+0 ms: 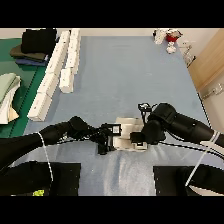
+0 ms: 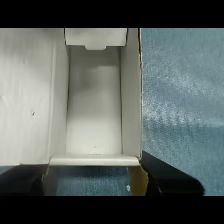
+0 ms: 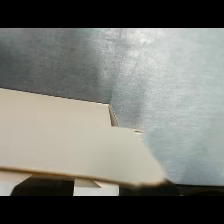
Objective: Fold the box.
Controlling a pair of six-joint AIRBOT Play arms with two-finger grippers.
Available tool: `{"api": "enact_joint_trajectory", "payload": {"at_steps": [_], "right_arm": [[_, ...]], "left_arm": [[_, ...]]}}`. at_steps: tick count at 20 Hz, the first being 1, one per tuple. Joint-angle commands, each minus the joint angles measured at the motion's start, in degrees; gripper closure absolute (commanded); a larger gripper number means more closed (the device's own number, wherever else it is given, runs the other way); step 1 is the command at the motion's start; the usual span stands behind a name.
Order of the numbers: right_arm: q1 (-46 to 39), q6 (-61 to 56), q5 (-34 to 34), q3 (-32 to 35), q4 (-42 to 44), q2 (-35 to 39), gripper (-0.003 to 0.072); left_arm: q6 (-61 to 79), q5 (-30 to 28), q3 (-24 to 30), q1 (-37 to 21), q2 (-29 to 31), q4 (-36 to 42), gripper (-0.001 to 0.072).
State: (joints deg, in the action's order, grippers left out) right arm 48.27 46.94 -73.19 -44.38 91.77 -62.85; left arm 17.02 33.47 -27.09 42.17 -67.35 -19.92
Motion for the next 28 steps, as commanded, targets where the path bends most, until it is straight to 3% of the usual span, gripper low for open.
{"api": "enact_joint_trajectory", "payload": {"at_steps": [1, 4, 6, 9, 10, 11, 17, 18, 19, 20, 21, 28], "right_arm": [[2.47, -6.34, -0.79, -1.51, -2.21, -3.91, 0.0333], [2.56, -8.52, -0.59, -1.51, -3.17, -4.24, 0.0335], [2.56, -9.05, -0.31, -1.49, -3.50, -4.24, 0.0407], [2.56, -9.03, 0.92, -1.49, -3.48, -4.24, 0.0431], [2.56, -9.03, 0.92, -1.49, -3.48, -4.24, 0.0585], [2.56, -9.03, 0.92, -1.49, -3.48, -4.24, 0.0654], [2.56, -9.05, 0.92, -1.49, -3.28, -4.24, 0.0682], [2.56, -9.03, 0.92, -1.51, -3.28, -4.22, 0.0681], [2.56, -9.03, 0.87, -1.51, -3.30, -4.22, 0.0585], [2.56, -9.01, 0.70, -1.49, -3.41, -4.22, 0.0401], [2.54, -9.01, 0.70, -1.49, -3.74, -4.22, 0.0312], [2.54, -10.58, -1.46, -1.49, -5.07, -4.22, 0.0312]], "left_arm": [[0.00, -0.02, -0.02, -0.04, 0.04, -0.02, 0.0211], [0.00, -0.02, -0.02, -0.04, 0.04, -0.02, 0.0212], [0.00, -0.02, -0.02, -0.04, 0.04, -0.02, 0.0211], [0.00, -0.02, -0.02, -0.04, 0.04, 0.00, 0.0211], [0.00, -0.02, -0.02, -0.04, 0.04, 0.00, 0.0211], [0.00, -0.02, -0.02, -0.04, 0.04, 0.00, 0.0212], [0.00, -0.02, -0.02, -0.04, 0.04, 0.00, 0.0212], [0.00, -0.02, -0.02, -0.04, 0.04, 0.00, 0.0211], [0.00, -0.02, -0.02, -0.04, 0.04, 0.00, 0.0212], [0.00, -0.02, -0.02, -0.04, 0.04, 0.00, 0.0211], [0.00, -0.02, -0.02, -0.04, 0.04, -0.02, 0.0211], [0.02, -0.02, -0.02, -0.04, 0.04, 0.00, 0.0211]]}}
